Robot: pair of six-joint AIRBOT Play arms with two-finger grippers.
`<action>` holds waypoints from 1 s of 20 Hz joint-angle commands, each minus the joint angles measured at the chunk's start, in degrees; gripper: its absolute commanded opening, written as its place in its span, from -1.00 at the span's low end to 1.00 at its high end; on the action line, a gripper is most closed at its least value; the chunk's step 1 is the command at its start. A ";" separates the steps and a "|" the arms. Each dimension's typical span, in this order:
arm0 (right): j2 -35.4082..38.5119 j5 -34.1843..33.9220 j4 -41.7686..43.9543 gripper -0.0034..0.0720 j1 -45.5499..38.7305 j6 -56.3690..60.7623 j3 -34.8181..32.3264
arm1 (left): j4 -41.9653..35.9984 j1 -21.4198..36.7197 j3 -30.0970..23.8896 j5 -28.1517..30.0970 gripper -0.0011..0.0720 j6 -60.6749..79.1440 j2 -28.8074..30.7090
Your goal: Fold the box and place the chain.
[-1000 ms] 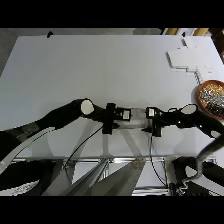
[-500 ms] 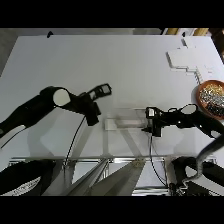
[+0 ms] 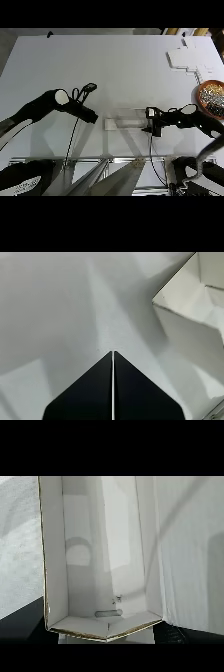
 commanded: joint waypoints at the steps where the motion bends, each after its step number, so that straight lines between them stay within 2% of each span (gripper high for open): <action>1: 0.04 0.00 0.00 -0.07 0.02 0.00 -0.02 | -6.91 -2.32 -0.33 1.51 -0.95 -1.44 -4.37; 8: 0.04 0.00 0.02 -0.07 0.02 0.00 -0.02 | -13.49 -5.51 -0.28 2.12 -0.95 -0.33 -4.39; 14: 0.04 0.00 0.02 -0.07 0.02 0.02 -0.02 | -13.73 -5.68 -0.28 3.91 -0.94 -0.44 1.49; 15: 0.04 0.00 0.02 -0.07 0.02 0.00 -0.02 | -14.32 -5.92 -0.26 3.93 -0.90 -0.44 1.62; 16: 0.04 0.00 0.02 -0.07 0.02 0.00 -0.02 | -14.49 -6.34 -0.26 4.04 -0.76 -0.44 1.57; 18: 0.04 0.00 0.02 -0.07 0.02 0.02 -0.02 | -14.51 -7.21 -0.26 4.48 -0.71 -0.42 1.51; 20: 0.04 0.00 0.02 -0.07 0.02 0.02 -0.02 | -14.51 -7.78 -0.26 4.94 -0.53 -0.42 1.51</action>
